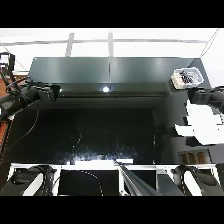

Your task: Fold the box and place the chain.

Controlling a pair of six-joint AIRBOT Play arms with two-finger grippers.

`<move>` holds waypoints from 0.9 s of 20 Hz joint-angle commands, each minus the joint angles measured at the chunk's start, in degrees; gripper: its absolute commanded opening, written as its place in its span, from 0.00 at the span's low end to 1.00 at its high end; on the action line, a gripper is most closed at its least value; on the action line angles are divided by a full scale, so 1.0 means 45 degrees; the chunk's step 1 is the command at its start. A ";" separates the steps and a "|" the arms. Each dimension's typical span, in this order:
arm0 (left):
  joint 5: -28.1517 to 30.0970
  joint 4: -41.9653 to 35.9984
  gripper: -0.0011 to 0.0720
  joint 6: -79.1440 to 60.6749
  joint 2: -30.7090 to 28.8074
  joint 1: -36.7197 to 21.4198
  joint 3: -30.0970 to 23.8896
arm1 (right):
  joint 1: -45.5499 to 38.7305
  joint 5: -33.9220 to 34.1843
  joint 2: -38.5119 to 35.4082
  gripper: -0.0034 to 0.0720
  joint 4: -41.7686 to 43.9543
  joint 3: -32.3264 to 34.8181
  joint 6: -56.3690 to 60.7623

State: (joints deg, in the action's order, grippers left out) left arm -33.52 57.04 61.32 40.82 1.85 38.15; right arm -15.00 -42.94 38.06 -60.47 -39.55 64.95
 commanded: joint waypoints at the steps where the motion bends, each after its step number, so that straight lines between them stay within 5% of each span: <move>1: 0.0573 -0.0267 0.98 0.0350 0.0486 -0.0005 0.0010 | -0.0539 0.0393 0.1098 1.00 -0.5168 -0.0389 0.5158; 3: 0.0359 -0.0262 0.98 0.0340 0.0495 -0.0005 0.0010 | -0.2011 0.0160 0.2506 1.00 -0.8247 -0.1399 0.6679; 6: -0.0087 -0.0214 0.98 0.0335 0.0495 -0.0010 0.0005 | -0.5571 -0.0685 0.5095 1.00 -0.8325 -0.3721 0.6863; 10: -0.0491 -0.0151 0.98 0.0335 0.0500 -0.0010 0.0000 | -1.0088 -0.2628 0.8233 1.00 -0.5629 -0.6547 0.6154; 13: -0.0724 -0.0151 0.98 0.0335 0.0505 -0.0010 0.0000 | -1.2240 -0.3857 1.0491 1.00 -0.1409 -0.8116 0.2341; 16: -0.1049 -0.0160 0.98 0.0335 0.0505 -0.0010 0.0000 | -1.3406 -0.7193 1.3202 1.00 0.2283 -1.0132 -0.0962; 18: -0.1287 -0.0180 0.98 0.0476 0.0505 -0.0010 0.0000 | -1.3493 -0.9131 1.4639 1.00 0.1953 -1.1327 -0.1200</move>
State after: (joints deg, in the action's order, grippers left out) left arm -37.60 56.31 62.96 43.05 1.85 38.15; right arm -72.12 -69.91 94.50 -60.29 -83.02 68.42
